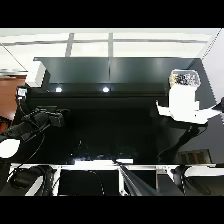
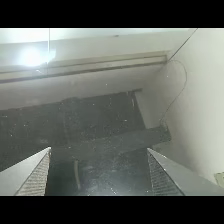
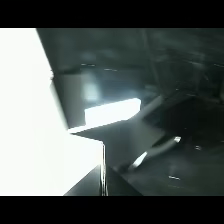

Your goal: Fold the box and place the chain.

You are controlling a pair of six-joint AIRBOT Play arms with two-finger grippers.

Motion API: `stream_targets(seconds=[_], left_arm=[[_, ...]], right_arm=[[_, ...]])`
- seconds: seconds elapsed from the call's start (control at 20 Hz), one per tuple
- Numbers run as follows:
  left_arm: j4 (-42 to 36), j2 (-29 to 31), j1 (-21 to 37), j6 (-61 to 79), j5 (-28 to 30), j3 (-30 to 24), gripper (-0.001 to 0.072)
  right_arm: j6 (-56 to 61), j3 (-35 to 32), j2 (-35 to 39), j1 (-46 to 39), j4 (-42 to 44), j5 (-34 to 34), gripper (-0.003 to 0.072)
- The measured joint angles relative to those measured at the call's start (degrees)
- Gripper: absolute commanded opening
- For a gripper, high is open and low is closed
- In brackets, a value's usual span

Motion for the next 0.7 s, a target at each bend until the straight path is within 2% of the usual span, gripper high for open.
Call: stream_targets(seconds=[0.2,0.4,0.55,0.7], left_arm=[[0.2,0.0,0.0,0.0,0.0,0.0,0.0707],[0.2,0.0,0.0,0.0,0.0,0.0,0.0705],[-0.1,-0.1,0.0,0.0,-0.1,0.0,0.0704],[-1.7,-1.2,0.0,0.0,-0.2,0.0,0.0703]], right_arm=[[-1.1,-3.4,7.5,4.7,7.9,0.8,0.0011],[-1.5,-10.7,18.1,13.1,13.4,-2.3,0.0012],[-1.7,-20.2,26.7,20.3,17.4,-8.4,0.0011],[-3.4,-33.0,35.0,29.6,24.5,-18.8,0.0012]])
